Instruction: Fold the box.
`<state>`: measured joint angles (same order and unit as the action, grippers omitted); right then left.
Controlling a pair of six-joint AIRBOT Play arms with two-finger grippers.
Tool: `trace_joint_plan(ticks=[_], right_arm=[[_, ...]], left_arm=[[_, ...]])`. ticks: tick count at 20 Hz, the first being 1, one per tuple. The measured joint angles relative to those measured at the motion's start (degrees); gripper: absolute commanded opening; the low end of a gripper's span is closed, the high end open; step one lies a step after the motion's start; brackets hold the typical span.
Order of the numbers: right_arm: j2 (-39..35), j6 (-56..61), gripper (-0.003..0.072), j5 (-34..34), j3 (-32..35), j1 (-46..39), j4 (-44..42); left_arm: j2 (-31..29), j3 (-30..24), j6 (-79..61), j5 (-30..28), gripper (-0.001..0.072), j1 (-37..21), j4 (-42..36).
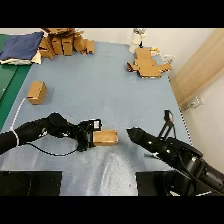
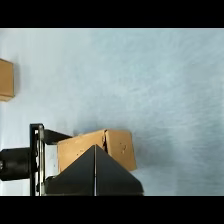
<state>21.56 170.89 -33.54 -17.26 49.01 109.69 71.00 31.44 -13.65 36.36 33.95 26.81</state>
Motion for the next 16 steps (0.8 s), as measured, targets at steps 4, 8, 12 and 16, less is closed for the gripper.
trace_joint_plan(ticks=[4, 8, 12, 16], right_arm=[[-2.4, -0.4, 0.0004, -2.7, -0.3, -0.6, 1.8], [-3.1, -1.0, 0.0004, -3.6, -0.3, -0.9, 2.6], [-3.2, -1.2, 0.0004, -4.0, -0.4, -0.9, 3.3], [-3.3, -1.2, 0.0004, -4.1, -0.4, -0.9, 4.2]], left_arm=[[-1.0, 0.8, 7.9, -3.9, 0.0305, -0.2, 0.0], [-2.8, 2.1, 16.3, -10.6, 0.0306, -1.9, 0.1], [-3.5, 4.7, 24.6, -15.5, 0.0306, -9.3, 0.1], [-1.1, 10.7, 29.9, -16.2, 0.0306, -20.7, 0.2]])
